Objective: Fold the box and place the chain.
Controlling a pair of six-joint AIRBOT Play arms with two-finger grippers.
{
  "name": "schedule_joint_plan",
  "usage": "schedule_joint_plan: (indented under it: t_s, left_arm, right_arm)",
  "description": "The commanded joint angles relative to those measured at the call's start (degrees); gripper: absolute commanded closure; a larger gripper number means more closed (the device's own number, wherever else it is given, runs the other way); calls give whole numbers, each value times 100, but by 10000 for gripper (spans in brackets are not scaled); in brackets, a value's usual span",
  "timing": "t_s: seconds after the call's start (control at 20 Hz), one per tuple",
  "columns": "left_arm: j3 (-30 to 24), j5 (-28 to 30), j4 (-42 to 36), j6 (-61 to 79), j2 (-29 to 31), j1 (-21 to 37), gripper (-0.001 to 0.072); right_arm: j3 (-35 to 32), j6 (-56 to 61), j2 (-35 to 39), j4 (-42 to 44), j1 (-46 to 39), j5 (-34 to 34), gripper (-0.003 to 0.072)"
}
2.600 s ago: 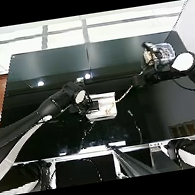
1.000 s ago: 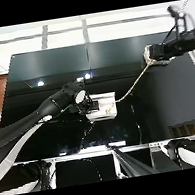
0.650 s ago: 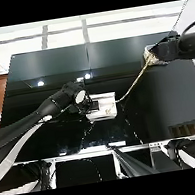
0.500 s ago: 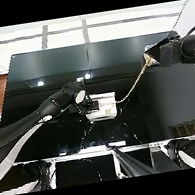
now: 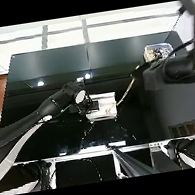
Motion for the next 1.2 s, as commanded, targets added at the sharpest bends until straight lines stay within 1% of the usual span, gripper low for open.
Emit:
schedule_joint_plan:
  t_s: [0.0, 0.1, 0.15, 0.3, 0.45, 0.55, 0.65, 0.85, 1.15]
  left_arm:
    - [4, 0, -2, 2, -4, 2, 679]
    - [4, 0, 0, 0, -4, 2, 679]
    - [4, 0, -2, 2, -4, 2, 678]
    - [4, 0, -2, 2, -4, 2, 678]
    - [4, 0, 0, 2, -4, 2, 678]
    - [4, -2, 0, 2, -4, 2, 678]
    - [4, -2, 0, 2, -4, 2, 678]
    - [4, 2, 0, 2, -4, 2, 679]
    - [4, 2, 0, 2, -4, 2, 679]
  right_arm:
    - [-837, 186, -24, 518, 247, -498, 669]
    - [-1296, 175, -142, 933, 450, -1235, 669]
    - [-1412, 173, -249, 1029, 544, -1478, 669]
    - [-1480, 173, -708, 1040, 763, -1794, 668]
    - [-1480, 79, -1174, 1036, 813, -1808, 669]
    - [-1480, -15, -1360, 1001, 796, -1812, 669]
    - [-1478, -15, -1368, 955, 734, -1779, 669]
    - [-1480, -22, -1368, 938, 708, -1318, 669]
    - [-1493, -20, -1429, 955, 713, -1309, 669]
